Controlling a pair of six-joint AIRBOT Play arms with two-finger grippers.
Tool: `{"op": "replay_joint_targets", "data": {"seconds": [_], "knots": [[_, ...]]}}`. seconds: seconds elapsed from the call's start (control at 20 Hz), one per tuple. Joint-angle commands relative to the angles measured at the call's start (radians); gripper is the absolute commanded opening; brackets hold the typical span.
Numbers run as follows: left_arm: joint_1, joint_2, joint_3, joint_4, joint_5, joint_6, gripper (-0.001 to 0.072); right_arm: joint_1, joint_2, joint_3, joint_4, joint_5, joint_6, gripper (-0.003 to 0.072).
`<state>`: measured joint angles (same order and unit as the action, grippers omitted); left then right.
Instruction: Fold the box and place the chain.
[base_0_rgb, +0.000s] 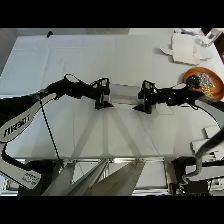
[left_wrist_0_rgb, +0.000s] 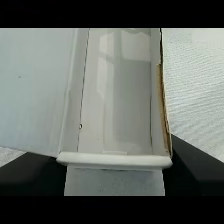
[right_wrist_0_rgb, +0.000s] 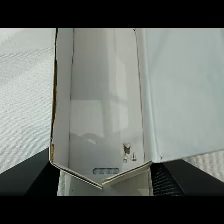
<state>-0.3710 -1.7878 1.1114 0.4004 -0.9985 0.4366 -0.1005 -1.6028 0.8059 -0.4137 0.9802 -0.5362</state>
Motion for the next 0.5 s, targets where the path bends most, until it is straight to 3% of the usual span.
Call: {"op": "replay_joint_targets", "data": {"seconds": [0.0,0.4,0.45], "knots": [[-0.001,0.0,0.001,0.0,0.0,0.0,0.0315,0.001,0.001,0.001,0.0,0.0,0.0,0.0516],[-0.001,0.0,0.001,0.0,0.0,0.0,0.0315,0.001,0.001,0.0,0.005,0.012,0.001,0.0516],[-0.001,0.0,0.001,0.0,0.0,0.0,0.0315,0.001,0.001,0.0,0.006,0.009,0.001,0.0544]]}}
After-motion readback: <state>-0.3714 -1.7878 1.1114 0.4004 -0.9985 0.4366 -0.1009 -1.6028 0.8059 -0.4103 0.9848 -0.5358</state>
